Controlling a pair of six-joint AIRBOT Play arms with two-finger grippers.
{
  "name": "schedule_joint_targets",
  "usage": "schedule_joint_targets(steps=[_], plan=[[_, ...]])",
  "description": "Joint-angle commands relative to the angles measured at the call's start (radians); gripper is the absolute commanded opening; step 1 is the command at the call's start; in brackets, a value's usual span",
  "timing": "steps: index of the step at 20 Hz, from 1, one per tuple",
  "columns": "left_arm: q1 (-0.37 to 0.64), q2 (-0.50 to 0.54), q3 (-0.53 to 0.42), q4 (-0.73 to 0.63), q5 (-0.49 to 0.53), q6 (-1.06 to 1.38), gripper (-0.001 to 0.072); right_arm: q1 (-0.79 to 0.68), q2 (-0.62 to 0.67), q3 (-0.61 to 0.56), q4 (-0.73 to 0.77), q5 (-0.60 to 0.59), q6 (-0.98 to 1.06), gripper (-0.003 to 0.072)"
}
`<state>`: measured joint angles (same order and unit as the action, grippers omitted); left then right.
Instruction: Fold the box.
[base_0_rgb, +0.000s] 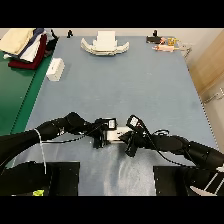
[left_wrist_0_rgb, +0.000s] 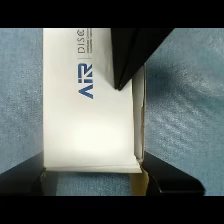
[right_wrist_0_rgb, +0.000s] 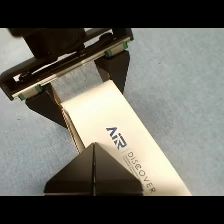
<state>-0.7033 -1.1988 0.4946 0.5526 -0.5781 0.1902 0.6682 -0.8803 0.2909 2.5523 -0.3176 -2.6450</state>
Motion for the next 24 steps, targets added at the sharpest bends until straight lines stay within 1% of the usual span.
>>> schedule_joint_targets(steps=[1,9,14,16,18,20,22,24], plan=[[-0.001,0.0,0.001,0.0,0.0,0.0,0.0522,0.001,0.024,-0.001,-0.006,0.001,0.0,0.0005],[-0.001,0.0,0.001,0.001,0.0,0.0,0.0521,0.0,0.138,0.012,-0.014,0.085,0.0,0.0006],[-0.001,0.0,0.001,0.0,0.0,0.0,0.0521,-0.007,0.148,0.032,-0.089,0.094,0.002,0.0006],[-0.001,0.0,0.001,0.001,0.0,0.0,0.0522,-0.03,0.148,0.032,-0.094,0.087,0.004,0.0006],[-0.001,0.0,0.001,0.001,0.0,0.0,0.0522,-0.057,0.148,0.046,-0.163,0.083,0.005,0.0006],[-0.001,0.0,0.001,0.001,0.0,0.0,0.0522,-0.103,0.142,0.095,-0.254,0.053,0.06,0.0006],[-0.001,0.0,0.001,0.0,0.0,0.0,0.0521,-0.174,0.114,0.174,-0.391,-0.045,0.222,0.0006],[-0.001,0.0,0.001,0.0,0.0,0.0,0.0522,-0.236,0.072,0.272,-0.602,-0.21,0.407,0.0006]])
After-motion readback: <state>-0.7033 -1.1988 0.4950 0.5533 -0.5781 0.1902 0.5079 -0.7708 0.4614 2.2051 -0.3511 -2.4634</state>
